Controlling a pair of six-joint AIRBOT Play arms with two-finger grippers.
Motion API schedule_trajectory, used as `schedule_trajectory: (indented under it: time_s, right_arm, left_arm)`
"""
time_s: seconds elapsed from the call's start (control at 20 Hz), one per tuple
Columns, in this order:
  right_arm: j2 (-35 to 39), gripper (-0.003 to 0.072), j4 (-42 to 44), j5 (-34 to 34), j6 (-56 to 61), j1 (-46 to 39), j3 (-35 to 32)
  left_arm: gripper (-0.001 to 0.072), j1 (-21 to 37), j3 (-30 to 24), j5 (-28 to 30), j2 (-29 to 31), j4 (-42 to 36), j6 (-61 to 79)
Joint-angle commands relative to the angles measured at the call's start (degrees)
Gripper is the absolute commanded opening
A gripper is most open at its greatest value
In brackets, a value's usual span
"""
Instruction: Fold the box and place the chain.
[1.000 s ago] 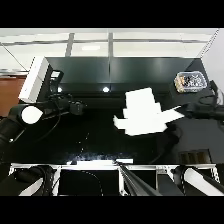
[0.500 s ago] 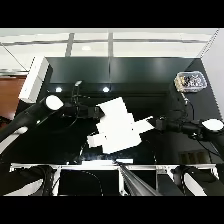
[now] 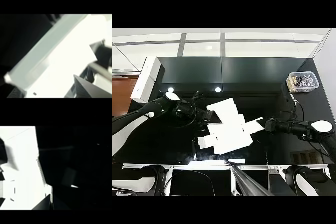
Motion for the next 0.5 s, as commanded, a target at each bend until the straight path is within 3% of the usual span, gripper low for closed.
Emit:
schedule_trajectory:
  time_s: [0.0,0.1,0.25,0.4,0.45]
  right_arm:
    - [0.0,0.0012,0.0,-0.6,0.0,0.1,0.0]
    - [0.0,0.0012,0.0,-0.7,0.0,0.1,0.0]
    - [0.0,0.0012,-0.3,-0.4,0.0,0.1,0.0]
    - [0.0,0.0036,-2.1,-0.3,0.1,0.1,0.0]
    - [0.0,0.0306,-3.4,-0.2,0.7,0.0,0.4]
  left_arm:
    - [0.0578,-1.0,0.3,-6.4,-2.5,-0.5,10.4]
    - [0.0489,-1.6,0.6,-7.3,-3.0,2.4,11.9]
    - [0.0186,-1.6,1.1,-6.6,-3.0,5.3,16.0]
    - [0.0028,-1.5,1.5,-6.6,-3.0,5.2,19.3]
    - [0.0028,-1.4,1.8,-6.8,-3.0,5.2,19.4]
